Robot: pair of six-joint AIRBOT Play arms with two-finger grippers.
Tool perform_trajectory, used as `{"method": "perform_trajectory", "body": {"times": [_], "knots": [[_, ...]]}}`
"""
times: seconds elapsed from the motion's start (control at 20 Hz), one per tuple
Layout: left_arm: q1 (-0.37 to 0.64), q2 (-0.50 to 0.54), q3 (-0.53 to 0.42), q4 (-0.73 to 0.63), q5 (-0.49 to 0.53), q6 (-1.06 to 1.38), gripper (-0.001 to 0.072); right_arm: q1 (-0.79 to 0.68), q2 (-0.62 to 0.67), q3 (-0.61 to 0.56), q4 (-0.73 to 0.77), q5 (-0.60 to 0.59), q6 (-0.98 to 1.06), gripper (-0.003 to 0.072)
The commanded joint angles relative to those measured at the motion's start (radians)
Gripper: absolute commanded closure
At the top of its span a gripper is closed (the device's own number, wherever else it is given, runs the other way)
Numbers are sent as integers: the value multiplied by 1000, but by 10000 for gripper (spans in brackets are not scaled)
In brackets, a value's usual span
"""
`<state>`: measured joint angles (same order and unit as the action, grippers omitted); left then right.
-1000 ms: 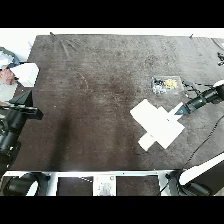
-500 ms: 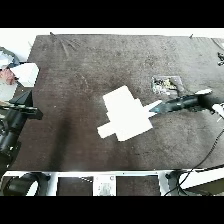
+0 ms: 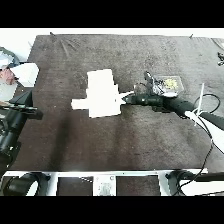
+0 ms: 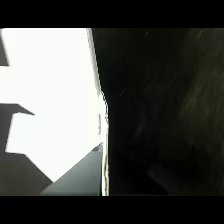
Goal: Fold the box and place the chain.
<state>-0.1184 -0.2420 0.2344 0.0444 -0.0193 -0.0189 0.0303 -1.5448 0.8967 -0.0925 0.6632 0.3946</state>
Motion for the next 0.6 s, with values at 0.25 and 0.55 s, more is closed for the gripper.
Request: {"method": "perform_trajectory", "body": {"times": [0.25,0.55], "knots": [[0,0,0,1,-145,30,584,63,-28,10,-38,-235,188,704],[0,-192,87,-5,-216,-35,239,77,-22,3,-42,-234,118,704]]}}
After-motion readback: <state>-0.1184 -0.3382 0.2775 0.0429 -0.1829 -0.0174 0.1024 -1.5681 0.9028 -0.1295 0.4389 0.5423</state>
